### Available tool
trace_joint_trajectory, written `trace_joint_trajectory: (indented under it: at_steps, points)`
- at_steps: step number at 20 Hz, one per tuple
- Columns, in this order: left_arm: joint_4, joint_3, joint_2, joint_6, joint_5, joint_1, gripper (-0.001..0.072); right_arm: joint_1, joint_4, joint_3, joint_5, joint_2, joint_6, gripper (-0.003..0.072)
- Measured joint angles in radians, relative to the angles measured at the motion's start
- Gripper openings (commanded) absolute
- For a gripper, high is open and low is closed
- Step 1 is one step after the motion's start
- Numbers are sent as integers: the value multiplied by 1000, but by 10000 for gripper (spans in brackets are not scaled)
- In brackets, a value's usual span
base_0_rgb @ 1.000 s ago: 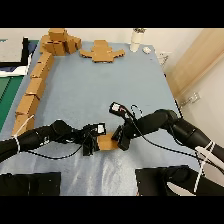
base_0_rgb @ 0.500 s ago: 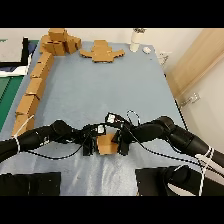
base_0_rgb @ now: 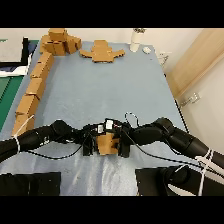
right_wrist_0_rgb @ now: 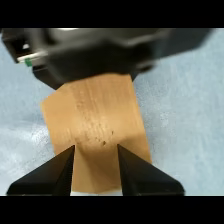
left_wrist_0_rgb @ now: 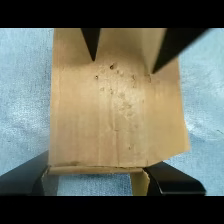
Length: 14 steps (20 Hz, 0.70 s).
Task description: Fold the box.
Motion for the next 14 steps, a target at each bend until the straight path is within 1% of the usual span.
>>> trace_joint_trajectory:
  at_steps: [4, 8, 10, 14]
  points:
    - [0, 0, 0, 0, 0, 0, 522, 0, -6, -2, 1, 5, -122, 428]
    - [0, 0, 0, 0, 1, 0, 522, 32, -31, -2, 11, 44, -170, 435]
    - [0, 0, 0, 0, 1, 0, 523, 84, -112, -3, 29, 74, -140, 434]
    - [0, 0, 0, 0, 1, 0, 523, 225, -347, -18, 68, 103, 56, 435]
